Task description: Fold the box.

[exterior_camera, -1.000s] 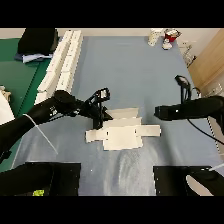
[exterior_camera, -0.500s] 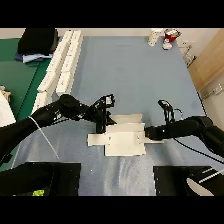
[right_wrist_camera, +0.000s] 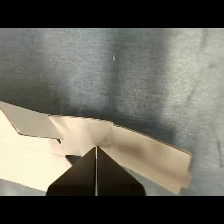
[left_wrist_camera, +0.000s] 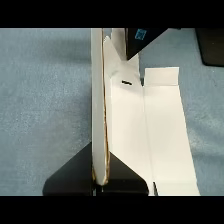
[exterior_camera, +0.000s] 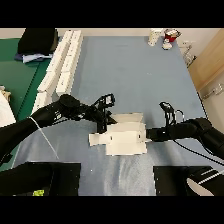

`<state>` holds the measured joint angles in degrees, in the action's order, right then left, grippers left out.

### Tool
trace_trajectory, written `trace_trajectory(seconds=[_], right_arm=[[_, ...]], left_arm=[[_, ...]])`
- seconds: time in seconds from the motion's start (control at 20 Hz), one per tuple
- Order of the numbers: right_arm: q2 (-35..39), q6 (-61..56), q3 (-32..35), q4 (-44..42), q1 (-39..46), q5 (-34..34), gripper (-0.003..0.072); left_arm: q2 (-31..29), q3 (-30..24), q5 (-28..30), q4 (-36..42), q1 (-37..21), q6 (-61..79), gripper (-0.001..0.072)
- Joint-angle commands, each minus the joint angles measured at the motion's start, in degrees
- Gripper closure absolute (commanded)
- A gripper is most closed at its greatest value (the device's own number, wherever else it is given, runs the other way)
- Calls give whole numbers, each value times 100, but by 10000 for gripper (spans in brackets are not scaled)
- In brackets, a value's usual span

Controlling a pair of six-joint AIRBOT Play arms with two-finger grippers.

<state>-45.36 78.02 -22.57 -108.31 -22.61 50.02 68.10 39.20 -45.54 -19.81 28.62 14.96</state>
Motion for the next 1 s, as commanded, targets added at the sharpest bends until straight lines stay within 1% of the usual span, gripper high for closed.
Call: trace_trajectory(seconds=[0.0, 0.1, 0.2, 0.3, 0.4, 0.5, 0.65, 0.95], right_arm=[[-2, -66, 2, 55, 0, -9, 686], [-4, -66, 2, 57, 0, -7, 686], [-4, -68, 2, 63, 0, -11, 687], [-4, -131, 2, 168, 0, -11, 687], [-4, -258, 2, 330, 0, -31, 687], [-4, -258, 2, 356, 0, -83, 687], [-2, -256, 2, 356, 0, -120, 687], [9, -256, -122, 356, 0, -157, 687]], left_arm=[[0, -140, 44, 74, 24, 70, 703], [-173, -396, 483, 295, 175, 315, 703], [-507, -737, 1178, 688, 431, 988, 703], [-839, -1054, 1554, 946, 695, 1469, 703], [-1012, -1296, 1574, 1191, 887, 1794, 703], [-1023, -1462, 1696, 1475, 1054, 2046, 703], [-1019, -1582, 1709, 1473, 1174, 2168, 701], [-1019, -1604, 1690, 1405, 1172, 1974, 700]])
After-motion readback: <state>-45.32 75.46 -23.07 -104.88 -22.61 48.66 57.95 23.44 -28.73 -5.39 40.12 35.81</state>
